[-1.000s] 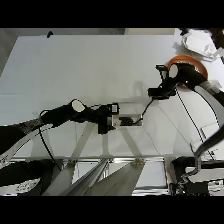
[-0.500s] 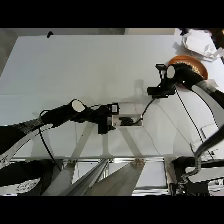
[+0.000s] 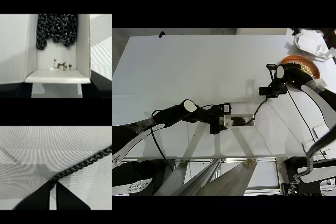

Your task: Fold the box and place the chain.

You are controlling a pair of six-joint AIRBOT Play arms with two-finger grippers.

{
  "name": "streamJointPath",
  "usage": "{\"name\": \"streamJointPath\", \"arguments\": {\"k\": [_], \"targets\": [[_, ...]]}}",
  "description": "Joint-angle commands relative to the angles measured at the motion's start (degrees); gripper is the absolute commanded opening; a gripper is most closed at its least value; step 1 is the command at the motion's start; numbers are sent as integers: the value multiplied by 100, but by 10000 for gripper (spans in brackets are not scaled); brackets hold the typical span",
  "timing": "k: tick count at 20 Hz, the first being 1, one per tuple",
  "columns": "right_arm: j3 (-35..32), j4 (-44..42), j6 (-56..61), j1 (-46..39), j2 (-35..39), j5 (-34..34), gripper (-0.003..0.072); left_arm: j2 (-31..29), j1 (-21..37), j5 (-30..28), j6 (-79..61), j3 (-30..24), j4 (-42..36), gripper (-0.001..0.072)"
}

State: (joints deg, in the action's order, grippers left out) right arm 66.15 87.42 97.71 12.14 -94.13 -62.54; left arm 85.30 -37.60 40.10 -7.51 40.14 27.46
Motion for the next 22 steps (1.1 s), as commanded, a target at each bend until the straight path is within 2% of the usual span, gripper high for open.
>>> {"name": "streamJointPath", "arguments": {"k": [1,7,15,19,22], "targets": [[2,-37,-166,28,157,-63,11,-4,0,0,0,-2,2,345],[2,-22,-857,31,1139,-304,11,-2,0,0,0,-2,2,345],[2,-184,-1596,42,3010,-1331,11,-2,0,63,0,-2,2,345],[2,-789,-1891,42,3823,-1674,9,-2,0,66,0,-2,2,345],[2,-1648,-2114,42,4251,-1698,9,-4,0,85,0,-2,2,345]]}}
